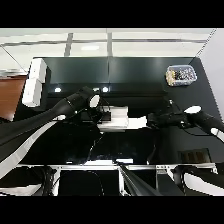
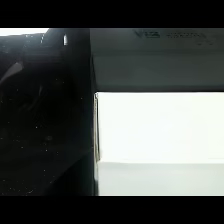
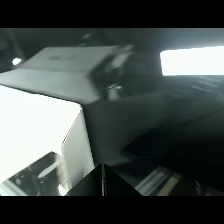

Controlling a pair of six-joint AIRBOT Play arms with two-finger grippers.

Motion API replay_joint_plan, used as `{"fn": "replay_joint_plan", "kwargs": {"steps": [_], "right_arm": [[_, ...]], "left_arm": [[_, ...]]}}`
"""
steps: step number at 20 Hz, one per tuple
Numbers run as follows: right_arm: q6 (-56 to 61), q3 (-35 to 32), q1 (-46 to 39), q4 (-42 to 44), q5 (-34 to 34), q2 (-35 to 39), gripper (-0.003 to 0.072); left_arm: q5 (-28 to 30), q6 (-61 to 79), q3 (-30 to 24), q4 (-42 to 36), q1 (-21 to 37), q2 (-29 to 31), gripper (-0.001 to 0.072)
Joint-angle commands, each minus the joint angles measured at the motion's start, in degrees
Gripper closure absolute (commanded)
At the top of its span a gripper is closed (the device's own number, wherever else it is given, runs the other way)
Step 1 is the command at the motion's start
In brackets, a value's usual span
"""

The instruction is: Fold the box and place the chain.

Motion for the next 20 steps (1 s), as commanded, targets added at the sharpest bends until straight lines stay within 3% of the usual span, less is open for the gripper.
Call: {"fn": "replay_joint_plan", "kwargs": {"steps": [1, 4, 5, 6, 7, 11, 15, 16, 20], "right_arm": [[-3.7, 1.8, 4.9, 4.1, -0.2, -3.6, 0.0669], [-6.5, 4.1, 5.0, 3.7, 2.3, -3.5, 0.0667], [-6.5, 4.9, 5.0, 3.8, 3.2, -3.5, 0.0563], [-6.5, 5.7, 5.0, 3.8, 4.5, -3.5, 0.0302], [-6.5, 6.8, 5.0, 3.8, 6.3, -3.5, 0.0116], [-5.6, 10.6, 6.4, 4.3, 10.7, -3.5, 0.0103], [-2.2, 13.4, 11.5, 4.0, 9.3, -3.5, 0.011], [-0.5, 14.2, 12.9, 3.6, 8.3, -3.5, 0.0186], [11.6, 18.9, 18.4, -7.5, 4.5, -3.5, 0.0205]], "left_arm": [[-0.2, 0.0, 0.0, 0.2, 0.0, 0.0, 0.068], [-0.2, 0.0, 0.0, 0.2, 0.0, 0.0, 0.068], [-0.2, 0.0, 0.0, 0.2, 0.0, 0.0, 0.068], [-0.2, 0.0, 0.0, 0.1, 0.0, 0.0, 0.068], [-0.2, 0.0, 0.0, 0.2, 0.0, 0.0, 0.068], [-0.2, 0.0, 0.0, 0.1, 0.0, 0.0, 0.068], [-0.3, 0.0, 0.0, 0.1, 0.0, 0.0, 0.068], [-0.3, 0.0, 0.0, 0.1, 0.0, 0.0, 0.068], [-0.3, 0.0, 0.0, 0.1, 0.0, 0.0, 0.068]]}}
